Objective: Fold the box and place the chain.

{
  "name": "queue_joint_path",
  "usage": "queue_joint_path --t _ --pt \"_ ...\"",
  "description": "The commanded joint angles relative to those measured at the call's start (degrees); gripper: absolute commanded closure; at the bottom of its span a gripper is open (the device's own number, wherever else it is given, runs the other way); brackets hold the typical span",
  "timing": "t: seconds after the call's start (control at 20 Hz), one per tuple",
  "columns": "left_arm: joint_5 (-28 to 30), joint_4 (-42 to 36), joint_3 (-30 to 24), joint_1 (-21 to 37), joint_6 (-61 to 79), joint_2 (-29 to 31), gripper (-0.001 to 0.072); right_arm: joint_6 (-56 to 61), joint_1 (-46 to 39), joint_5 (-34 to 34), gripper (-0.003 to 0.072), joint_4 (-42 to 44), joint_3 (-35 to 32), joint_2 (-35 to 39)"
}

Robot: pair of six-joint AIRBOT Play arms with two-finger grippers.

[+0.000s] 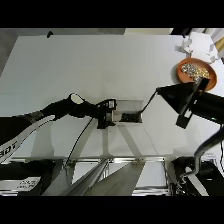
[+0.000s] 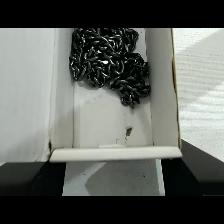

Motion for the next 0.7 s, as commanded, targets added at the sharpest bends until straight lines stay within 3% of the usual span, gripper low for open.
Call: queue_joint_path --t 0.0,0.15,0.3,0.6,0.65 --pt "0.02 0.02 -0.02 0.00 0.00 0.02 0.0501 -3.28 8.81 -2.34 0.0680 -5.51 -0.57 -9.07" --pt "0.02 0.02 -0.02 0.00 0.00 0.02 0.0501 -3.21 13.33 -4.31 0.0680 -12.70 -0.57 -18.51" --pt "0.02 0.02 -0.02 0.00 0.00 0.02 0.0501 -3.23 13.44 -4.61 0.0680 -14.23 -0.57 -25.75" --pt "0.02 0.02 -0.02 0.00 0.00 0.02 0.0501 -3.28 13.46 -3.56 0.0674 -14.86 -1.27 -32.26" --pt "0.02 0.02 -0.02 0.00 0.00 0.02 0.0501 -3.28 13.46 -3.58 0.0622 -15.43 -1.27 -32.28"
